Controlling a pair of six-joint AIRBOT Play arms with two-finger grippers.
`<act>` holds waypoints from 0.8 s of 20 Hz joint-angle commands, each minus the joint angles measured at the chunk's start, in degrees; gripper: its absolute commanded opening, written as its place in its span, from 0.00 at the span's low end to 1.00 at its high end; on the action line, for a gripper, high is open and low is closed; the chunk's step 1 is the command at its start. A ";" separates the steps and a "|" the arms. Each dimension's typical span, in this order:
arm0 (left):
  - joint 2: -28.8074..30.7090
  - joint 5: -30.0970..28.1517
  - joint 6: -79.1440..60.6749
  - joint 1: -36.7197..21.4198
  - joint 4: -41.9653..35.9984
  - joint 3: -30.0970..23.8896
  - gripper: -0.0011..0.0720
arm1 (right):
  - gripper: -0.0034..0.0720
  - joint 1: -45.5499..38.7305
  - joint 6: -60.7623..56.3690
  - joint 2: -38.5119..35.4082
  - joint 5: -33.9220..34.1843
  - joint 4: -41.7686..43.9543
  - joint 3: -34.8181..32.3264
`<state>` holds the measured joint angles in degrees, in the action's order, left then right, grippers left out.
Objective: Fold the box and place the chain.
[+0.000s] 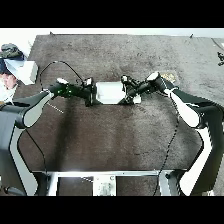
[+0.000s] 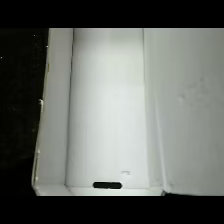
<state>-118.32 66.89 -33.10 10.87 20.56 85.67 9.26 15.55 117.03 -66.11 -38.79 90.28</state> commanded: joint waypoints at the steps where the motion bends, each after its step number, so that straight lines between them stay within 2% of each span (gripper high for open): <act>1: -0.02 0.00 0.07 0.02 -0.04 -0.02 0.39 | 0.99 -0.04 -1.64 -0.09 0.59 0.57 0.07; 7: -0.02 0.00 0.07 0.02 -0.04 -0.02 0.39 | 0.99 -0.39 -3.65 -3.08 0.52 -5.33 0.07; 11: -0.02 0.00 0.07 0.02 -0.04 -0.02 0.39 | 0.99 -2.56 -4.26 -5.46 0.26 -5.88 0.07; 16: -0.02 0.00 0.07 0.02 -0.04 -0.02 0.39 | 0.99 -5.09 -6.67 -9.20 -3.61 -6.69 0.07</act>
<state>-118.32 66.89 -33.01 10.87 20.49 85.67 5.48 10.76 109.95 -67.24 -44.99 90.30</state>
